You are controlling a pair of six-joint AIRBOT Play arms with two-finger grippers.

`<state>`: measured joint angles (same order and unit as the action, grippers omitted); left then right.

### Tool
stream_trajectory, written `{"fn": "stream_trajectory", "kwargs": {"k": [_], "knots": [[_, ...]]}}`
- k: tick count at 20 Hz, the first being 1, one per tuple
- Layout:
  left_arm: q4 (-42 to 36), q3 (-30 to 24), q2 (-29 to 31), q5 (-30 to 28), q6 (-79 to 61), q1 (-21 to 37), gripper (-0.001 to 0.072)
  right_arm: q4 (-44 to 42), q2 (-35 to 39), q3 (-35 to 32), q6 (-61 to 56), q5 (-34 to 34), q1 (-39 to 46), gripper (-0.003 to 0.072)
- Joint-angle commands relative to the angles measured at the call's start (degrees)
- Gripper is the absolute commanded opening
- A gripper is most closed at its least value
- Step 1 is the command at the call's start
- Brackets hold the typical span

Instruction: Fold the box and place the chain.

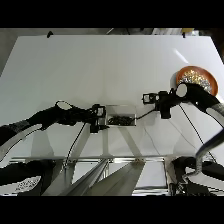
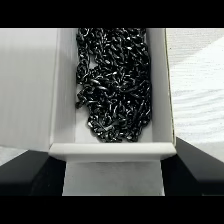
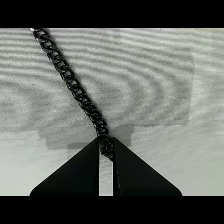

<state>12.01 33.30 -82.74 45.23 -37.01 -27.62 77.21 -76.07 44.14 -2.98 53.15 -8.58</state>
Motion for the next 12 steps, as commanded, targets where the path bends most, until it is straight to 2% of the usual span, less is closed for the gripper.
{"fn": "stream_trajectory", "kwargs": {"k": [1,4,7,10,12], "knots": [[0.0,0.0,0.0,0.0,0.0,0.0,0.0253,-0.1,4.2,0.1,-1.3,5.6,0.0,0.0016],[0.0,0.0,0.0,0.0,0.0,0.0,0.0253,-5.3,12.2,0.1,-3.2,9.2,-0.1,0.0016],[0.0,0.0,0.0,0.0,0.0,0.0,0.0253,-21.1,20.0,0.1,-3.2,14.6,-0.1,0.0016],[0.0,0.0,0.0,0.0,0.0,0.0,0.0253,-35.7,23.6,0.1,-3.1,18.7,-2.6,0.0016],[0.0,0.0,0.0,0.0,0.0,0.0,0.0253,-39.5,23.8,0.1,-3.1,17.3,-7.4,0.0016]]}}
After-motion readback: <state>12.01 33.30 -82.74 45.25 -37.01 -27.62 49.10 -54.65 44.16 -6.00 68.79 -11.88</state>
